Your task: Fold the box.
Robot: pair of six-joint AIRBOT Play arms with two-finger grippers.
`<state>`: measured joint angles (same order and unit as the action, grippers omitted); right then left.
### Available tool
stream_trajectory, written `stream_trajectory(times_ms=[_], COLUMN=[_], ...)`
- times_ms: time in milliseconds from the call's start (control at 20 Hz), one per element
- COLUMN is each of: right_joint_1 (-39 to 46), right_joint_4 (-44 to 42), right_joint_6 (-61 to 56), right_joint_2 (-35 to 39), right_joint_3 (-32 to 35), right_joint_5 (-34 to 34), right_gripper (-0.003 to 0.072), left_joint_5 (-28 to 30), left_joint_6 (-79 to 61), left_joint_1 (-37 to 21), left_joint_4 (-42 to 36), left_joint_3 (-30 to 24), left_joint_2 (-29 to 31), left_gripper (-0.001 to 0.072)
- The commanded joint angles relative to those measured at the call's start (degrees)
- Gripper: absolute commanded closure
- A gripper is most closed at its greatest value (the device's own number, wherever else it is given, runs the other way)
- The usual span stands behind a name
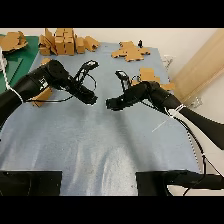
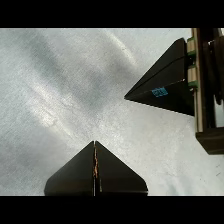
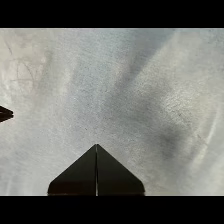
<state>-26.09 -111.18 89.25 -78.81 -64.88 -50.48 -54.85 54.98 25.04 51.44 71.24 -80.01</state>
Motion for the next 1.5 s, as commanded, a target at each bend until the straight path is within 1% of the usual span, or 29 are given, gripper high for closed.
stream_trajectory(times_ms=[0,50,100,150,250,300,350,400,500,600,700,850,950,1050,1200,1350,1450], right_joint_1=[0.0,0.0,0.4,1.4,6.9,10.8,15.3,20.6,31.5,41.7,50.4,59.5,62.4,63.0,61.5,59.0,57.0], right_joint_4=[0.1,0.2,0.2,0.4,0.5,0.4,0.4,0.5,0.8,0.7,-1.9,-8.9,-12.6,-16.1,-19.8,-20.5,-20.9], right_joint_6=[-4.7,-6.3,-7.6,-9.2,-11.5,-11.6,-11.6,-10.7,-8.5,-5.5,-2.4,0.9,3.0,8.5,12.8,16.1,16.3], right_joint_2=[-0.2,-0.2,-0.2,-0.2,-0.2,-0.3,-0.7,-1.9,-5.6,-10.1,-14.8,-21.6,-25.5,-29.0,-33.5,-36.2,-37.2], right_joint_3=[0.0,-0.1,-0.4,-1.2,-5.7,-8.5,-11.6,-15.3,-22.0,-26.4,-29.0,-30.2,-30.6,-31.2,-34.3,-37.5,-39.0], right_joint_5=[-0.2,-0.1,0.2,0.5,0.3,0.0,-0.8,-2.9,-8.3,-10.6,-9.6,-4.1,-0.3,2.8,3.1,3.1,3.1], right_gripper=[0.0684,0.0683,0.0629,0.0496,0.0277,0.0258,0.0257,0.0209,0.0209,0.0209,0.0209,0.0209,0.0209,0.0209,0.0209,0.0209,0.0209], left_joint_5=[0.0,0.0,0.0,0.0,0.0,0.0,0.0,0.0,0.0,0.0,0.0,0.0,0.0,0.0,0.0,0.0,0.0], left_joint_6=[0.0,0.0,0.0,0.0,0.0,0.0,0.0,0.0,-0.1,0.0,0.0,0.0,0.0,0.0,0.0,-0.1,0.0], left_joint_1=[0.0,0.0,0.0,0.0,0.0,0.0,0.0,0.0,0.0,0.0,0.0,0.0,0.0,0.0,0.0,0.0,0.0], left_joint_4=[0.0,0.0,0.0,0.0,0.0,0.0,0.0,0.0,0.0,0.0,0.0,0.0,0.0,0.0,0.0,0.0,0.0], left_joint_3=[0.0,0.0,0.0,0.0,0.0,0.0,0.0,0.0,0.0,0.0,0.0,0.0,0.0,0.0,0.0,0.0,0.0], left_joint_2=[0.0,0.0,0.0,0.0,0.0,0.0,0.0,0.0,0.0,0.0,0.0,0.0,0.0,0.0,0.0,0.0,0.0], left_gripper=[0.0699,0.0699,0.0699,0.0699,0.0699,0.0699,0.0699,0.0699,0.0699,0.0699,0.0699,0.0699,0.0699,0.0699,0.0699,0.0699,0.0699])
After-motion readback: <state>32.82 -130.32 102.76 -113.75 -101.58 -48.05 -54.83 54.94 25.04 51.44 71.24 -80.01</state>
